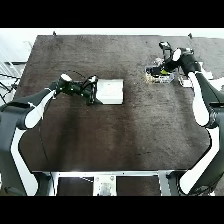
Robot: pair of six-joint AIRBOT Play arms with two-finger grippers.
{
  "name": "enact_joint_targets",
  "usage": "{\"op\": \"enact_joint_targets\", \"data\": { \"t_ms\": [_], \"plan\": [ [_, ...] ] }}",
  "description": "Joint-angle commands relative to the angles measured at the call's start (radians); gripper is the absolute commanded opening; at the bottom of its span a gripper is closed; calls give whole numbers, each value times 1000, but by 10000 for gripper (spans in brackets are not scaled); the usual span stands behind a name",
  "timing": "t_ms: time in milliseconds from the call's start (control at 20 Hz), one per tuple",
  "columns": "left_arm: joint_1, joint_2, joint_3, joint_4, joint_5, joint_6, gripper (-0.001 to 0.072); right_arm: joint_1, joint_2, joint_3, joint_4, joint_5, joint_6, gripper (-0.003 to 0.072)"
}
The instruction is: Fold the box and place the chain.
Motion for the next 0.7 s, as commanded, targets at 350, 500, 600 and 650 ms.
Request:
{"op": "enact_joint_targets", "data": {
  "t_ms": [350,500,600,650],
  "plan": [
    [0,1,1,0,-1,-6,490,8,-73,1,86,-48,-55,215],
    [0,1,1,0,0,-6,490,11,-65,19,72,-49,-54,13],
    [0,1,1,1,-1,-6,491,10,-36,31,72,-46,-50,13],
    [0,1,1,1,0,-6,491,10,-13,31,72,-46,-50,13]
  ]
}}
